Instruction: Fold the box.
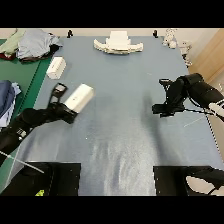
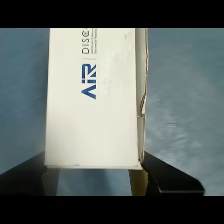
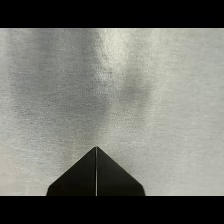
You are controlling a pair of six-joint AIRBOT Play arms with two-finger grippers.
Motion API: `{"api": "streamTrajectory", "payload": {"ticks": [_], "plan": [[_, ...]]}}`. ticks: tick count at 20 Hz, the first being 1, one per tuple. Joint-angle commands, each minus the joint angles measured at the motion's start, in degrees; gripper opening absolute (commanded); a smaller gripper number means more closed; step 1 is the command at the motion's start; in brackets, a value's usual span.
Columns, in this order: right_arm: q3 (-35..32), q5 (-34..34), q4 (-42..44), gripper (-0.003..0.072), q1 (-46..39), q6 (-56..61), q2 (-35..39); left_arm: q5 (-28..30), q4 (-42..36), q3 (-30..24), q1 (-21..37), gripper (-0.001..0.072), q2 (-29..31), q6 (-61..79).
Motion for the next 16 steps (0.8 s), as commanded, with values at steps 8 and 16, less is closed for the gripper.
{"api": "streamTrajectory", "payload": {"ticks": [8,16], "plan": [[0.1,0.0,0.0,0.0006,0.0,0.0,0.0,3.2,4.6,17.7,26.4,0.0412,-25.0,-3.2],[0.1,0.0,0.0,0.0006,0.0,0.0,0.0,2.9,0.6,44.7,20.0,0.0411,-49.3,-4.1]]}}
